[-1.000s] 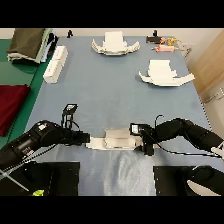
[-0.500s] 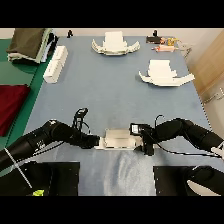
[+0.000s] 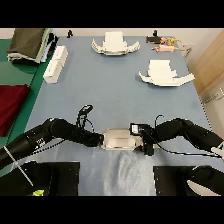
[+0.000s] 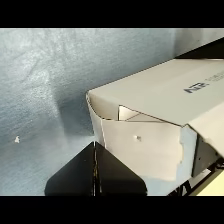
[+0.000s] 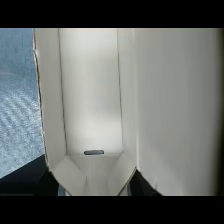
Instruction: Fold the box.
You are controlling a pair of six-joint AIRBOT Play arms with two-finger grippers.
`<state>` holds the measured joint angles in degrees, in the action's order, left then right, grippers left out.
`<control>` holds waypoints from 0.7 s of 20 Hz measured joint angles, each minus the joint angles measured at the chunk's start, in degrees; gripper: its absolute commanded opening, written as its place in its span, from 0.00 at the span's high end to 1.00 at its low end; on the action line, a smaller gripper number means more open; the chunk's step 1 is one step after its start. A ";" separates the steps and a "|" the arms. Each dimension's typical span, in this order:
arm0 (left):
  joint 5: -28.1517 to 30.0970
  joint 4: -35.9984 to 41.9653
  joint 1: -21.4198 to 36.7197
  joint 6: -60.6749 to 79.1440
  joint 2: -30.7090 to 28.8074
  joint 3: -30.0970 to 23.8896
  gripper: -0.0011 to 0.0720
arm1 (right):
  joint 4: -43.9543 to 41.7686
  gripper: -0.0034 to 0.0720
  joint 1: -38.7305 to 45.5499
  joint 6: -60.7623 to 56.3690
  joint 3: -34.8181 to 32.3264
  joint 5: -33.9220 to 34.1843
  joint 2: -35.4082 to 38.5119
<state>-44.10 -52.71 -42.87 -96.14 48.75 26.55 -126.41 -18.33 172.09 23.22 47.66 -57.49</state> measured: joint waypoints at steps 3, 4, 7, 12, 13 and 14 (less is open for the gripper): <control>0.00 0.20 0.04 0.44 0.07 0.55 0.42 | 0.00 0.29 0.00 0.00 0.00 -0.02 0.00; 0.02 0.22 0.07 0.55 0.07 0.63 0.44 | 0.00 0.29 0.00 0.02 0.00 -0.02 0.00; -0.09 0.07 0.04 0.63 0.07 0.85 0.44 | 0.00 0.29 0.00 0.00 0.00 0.00 0.00; -0.04 0.09 0.07 0.72 0.07 0.96 0.44 | 0.00 0.29 0.00 0.00 0.00 -0.02 0.00; -0.02 0.07 0.07 0.72 0.07 0.96 0.44 | 0.00 0.29 0.00 0.00 0.00 -0.02 0.00; -0.02 -0.02 0.07 0.72 0.07 0.96 0.44 | 0.00 0.29 0.00 0.00 0.00 -0.02 0.00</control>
